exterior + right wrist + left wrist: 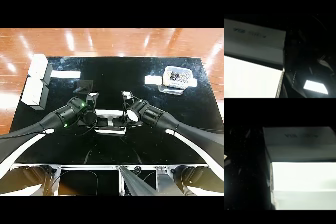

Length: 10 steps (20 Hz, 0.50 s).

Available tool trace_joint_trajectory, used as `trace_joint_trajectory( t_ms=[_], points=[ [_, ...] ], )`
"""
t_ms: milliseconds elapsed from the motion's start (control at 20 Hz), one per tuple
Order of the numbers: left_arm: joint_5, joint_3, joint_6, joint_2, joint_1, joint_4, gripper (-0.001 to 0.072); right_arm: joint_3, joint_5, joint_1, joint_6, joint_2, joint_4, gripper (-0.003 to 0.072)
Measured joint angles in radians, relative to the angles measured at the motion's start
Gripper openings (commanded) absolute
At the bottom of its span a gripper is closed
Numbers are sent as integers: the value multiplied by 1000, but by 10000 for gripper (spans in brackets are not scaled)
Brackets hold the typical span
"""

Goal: Fold the box and place the chain.

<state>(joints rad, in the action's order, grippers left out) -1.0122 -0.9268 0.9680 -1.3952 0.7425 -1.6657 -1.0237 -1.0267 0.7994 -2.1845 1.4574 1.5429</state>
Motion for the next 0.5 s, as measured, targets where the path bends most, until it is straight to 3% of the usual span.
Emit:
trace_joint_trajectory(
  t_ms=[500],
  points=[
    [1, 0, 1, 0, 0, 1, 21, 0, 0, 0, 0, 23, -18, 231]
  ],
)
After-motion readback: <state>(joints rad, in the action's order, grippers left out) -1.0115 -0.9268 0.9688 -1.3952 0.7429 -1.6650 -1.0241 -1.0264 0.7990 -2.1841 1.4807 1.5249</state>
